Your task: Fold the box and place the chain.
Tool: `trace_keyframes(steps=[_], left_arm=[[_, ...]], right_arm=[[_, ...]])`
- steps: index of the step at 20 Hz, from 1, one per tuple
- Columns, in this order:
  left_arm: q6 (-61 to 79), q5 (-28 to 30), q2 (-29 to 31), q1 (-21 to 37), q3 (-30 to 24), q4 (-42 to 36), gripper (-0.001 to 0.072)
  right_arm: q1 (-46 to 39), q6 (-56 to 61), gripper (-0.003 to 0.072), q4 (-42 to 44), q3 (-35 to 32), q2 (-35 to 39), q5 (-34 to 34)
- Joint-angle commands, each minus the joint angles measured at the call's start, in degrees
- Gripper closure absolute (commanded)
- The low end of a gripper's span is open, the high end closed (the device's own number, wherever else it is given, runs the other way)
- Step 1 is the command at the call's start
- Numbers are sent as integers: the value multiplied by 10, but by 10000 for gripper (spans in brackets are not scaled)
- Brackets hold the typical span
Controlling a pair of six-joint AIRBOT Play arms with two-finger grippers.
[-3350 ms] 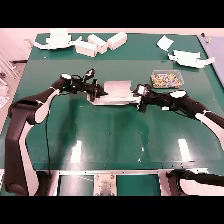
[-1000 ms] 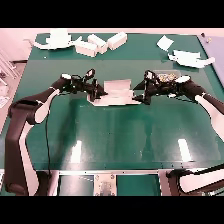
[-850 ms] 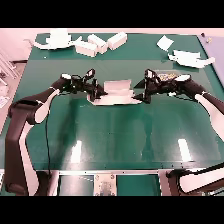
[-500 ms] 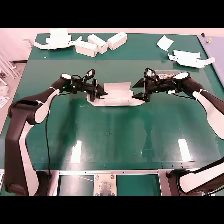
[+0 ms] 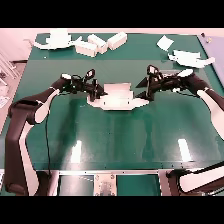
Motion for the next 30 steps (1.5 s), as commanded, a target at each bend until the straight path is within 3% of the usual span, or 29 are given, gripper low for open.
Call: trace_keyframes(steps=[1, 9, 21, 30], left_arm=[[0, 2, 0, 0, 0, 5, 689], [0, 10, 0, 0, 0, 5, 689], [0, -42, 0, 0, 0, -54, 689], [0, -47, 0, 0, 0, -55, 689]], right_arm=[[1, 66, 49, -27, -22, 49, 26], [78, 72, 49, -41, -179, 136, -29], [106, 77, 49, -37, -203, 136, -69], [106, 34, 49, -49, -232, 135, -224]])
